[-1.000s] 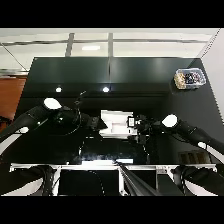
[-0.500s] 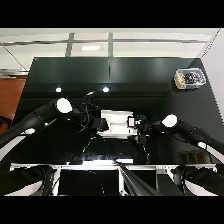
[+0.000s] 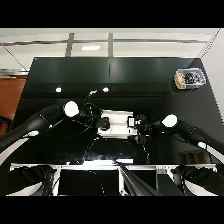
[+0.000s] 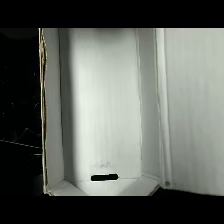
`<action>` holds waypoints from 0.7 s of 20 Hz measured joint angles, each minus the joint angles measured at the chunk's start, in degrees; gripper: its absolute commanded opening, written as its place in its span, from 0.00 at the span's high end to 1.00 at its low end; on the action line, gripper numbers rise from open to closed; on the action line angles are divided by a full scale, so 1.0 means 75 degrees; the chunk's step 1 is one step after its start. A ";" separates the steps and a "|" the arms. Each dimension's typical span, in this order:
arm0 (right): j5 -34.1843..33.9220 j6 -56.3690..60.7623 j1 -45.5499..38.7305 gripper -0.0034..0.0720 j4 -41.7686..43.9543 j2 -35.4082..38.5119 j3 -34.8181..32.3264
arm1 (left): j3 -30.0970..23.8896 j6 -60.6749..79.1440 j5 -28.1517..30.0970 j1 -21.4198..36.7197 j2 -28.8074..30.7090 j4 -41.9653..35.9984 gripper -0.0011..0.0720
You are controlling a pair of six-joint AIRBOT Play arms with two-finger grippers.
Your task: Fold the box and place the chain.
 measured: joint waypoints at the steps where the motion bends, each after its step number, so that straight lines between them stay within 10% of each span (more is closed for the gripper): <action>1: 0.0000 0.0000 0.0003 0.69 0.0000 0.0000 0.0000 | 0.0032 -0.0067 0.0009 -0.0041 0.0000 0.0041 0.14; 3: 0.0000 0.0000 0.0003 0.70 0.0000 0.0000 0.0000 | 0.0079 -0.0134 0.0009 -0.0117 0.0000 0.0079 0.14; 6: 0.0000 0.0006 0.0003 0.69 0.0000 0.0000 0.0000 | 0.0117 -0.0189 -0.0009 -0.0172 0.0000 0.0175 0.40; 14: 0.0000 0.0003 0.0000 0.69 0.0000 0.0000 0.0003 | 0.0134 -0.0391 0.0026 -0.0318 0.0000 0.0420 0.40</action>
